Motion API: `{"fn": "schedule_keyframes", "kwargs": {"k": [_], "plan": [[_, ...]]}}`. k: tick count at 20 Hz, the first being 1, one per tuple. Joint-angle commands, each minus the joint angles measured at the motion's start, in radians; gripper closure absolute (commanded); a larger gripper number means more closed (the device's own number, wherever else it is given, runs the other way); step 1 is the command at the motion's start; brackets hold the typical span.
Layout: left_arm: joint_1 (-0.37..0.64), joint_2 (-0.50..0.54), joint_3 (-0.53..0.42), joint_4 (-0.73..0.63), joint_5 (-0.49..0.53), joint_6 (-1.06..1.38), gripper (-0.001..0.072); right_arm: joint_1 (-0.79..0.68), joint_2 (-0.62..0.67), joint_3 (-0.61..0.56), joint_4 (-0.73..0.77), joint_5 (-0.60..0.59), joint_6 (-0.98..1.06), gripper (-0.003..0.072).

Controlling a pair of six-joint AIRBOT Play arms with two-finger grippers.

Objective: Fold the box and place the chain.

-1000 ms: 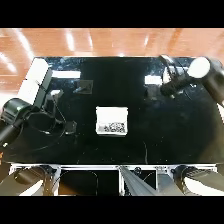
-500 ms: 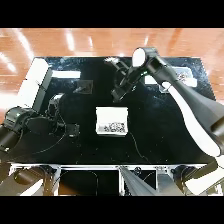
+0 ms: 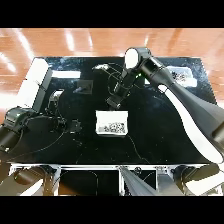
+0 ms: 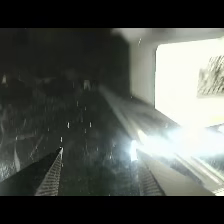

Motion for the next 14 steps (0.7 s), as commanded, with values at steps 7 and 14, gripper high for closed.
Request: {"fn": "schedule_keyframes", "kwargs": {"k": [7, 14], "plan": [[0.0, 0.001, -0.001, -0.017, -0.035, 0.002, 0.0156, 0.053, 0.05, -0.046, 0.018, 0.048, 0.061, -0.0019], [0.0, 0.001, -0.001, -0.032, -0.034, 0.002, 0.0156, 0.076, 0.049, -0.109, -0.057, -0.005, 0.038, -0.0019]]}}
